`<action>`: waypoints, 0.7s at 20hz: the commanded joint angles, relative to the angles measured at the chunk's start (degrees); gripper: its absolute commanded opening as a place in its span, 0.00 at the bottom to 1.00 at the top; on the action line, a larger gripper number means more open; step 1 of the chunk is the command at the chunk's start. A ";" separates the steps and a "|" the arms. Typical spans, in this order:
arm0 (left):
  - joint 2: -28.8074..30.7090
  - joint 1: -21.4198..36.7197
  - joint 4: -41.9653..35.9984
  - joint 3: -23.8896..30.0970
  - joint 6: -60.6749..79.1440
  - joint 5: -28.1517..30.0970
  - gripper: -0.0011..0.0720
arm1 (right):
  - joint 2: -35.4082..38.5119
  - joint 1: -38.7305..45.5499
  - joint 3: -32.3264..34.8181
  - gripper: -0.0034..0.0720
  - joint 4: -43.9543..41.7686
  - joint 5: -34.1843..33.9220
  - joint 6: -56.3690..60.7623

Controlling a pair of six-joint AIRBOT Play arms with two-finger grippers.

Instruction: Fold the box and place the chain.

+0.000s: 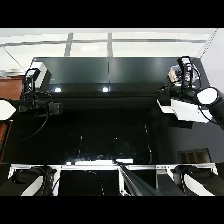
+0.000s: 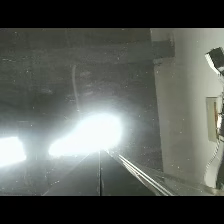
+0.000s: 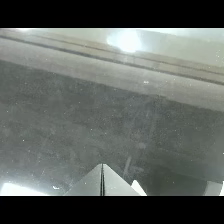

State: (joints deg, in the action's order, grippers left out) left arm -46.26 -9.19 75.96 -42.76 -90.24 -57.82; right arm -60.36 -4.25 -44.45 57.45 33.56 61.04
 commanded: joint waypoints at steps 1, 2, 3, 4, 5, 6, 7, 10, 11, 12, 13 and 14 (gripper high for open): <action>0.04 0.07 0.02 0.02 -0.02 0.00 0.05 | -0.04 -0.04 0.00 0.07 0.00 0.02 0.00; 0.04 0.07 0.02 0.02 0.00 0.00 0.05 | -0.04 -0.04 0.00 0.07 0.00 0.02 0.02; 0.04 0.07 0.02 0.02 -0.02 0.00 0.05 | -0.04 -0.04 0.00 0.07 0.00 0.02 0.00; 0.04 0.07 0.02 0.02 -0.02 0.00 0.05 | -0.04 -0.04 0.00 0.07 0.00 0.02 0.00; 0.04 0.07 0.02 0.02 0.00 0.00 0.05 | -0.04 -0.04 0.00 0.07 0.00 0.02 0.00; 0.04 0.07 0.02 0.02 0.00 0.00 0.05 | -0.04 -0.04 0.00 0.07 0.00 0.02 0.00; 0.04 0.07 0.02 0.02 0.00 0.00 0.05 | -0.04 -0.04 0.00 0.07 0.00 0.02 0.00; 0.04 0.07 0.02 0.02 0.00 0.00 0.05 | -0.04 -0.04 0.00 0.07 -0.24 -0.39 0.02; 0.04 0.07 0.02 0.02 -0.02 0.00 0.05 | -0.04 -0.04 0.00 0.07 -1.97 -0.87 0.02; 0.04 0.07 0.02 0.02 0.00 0.00 0.05 | -0.04 -0.04 0.00 0.07 -4.37 -0.85 0.02; 0.04 0.07 0.02 0.02 0.00 0.00 0.05 | -0.04 -0.09 0.00 0.07 -8.07 -1.44 -0.02; 0.04 0.07 0.02 0.02 0.00 0.00 0.05 | -0.11 -0.35 0.00 0.07 -9.64 -5.57 -0.09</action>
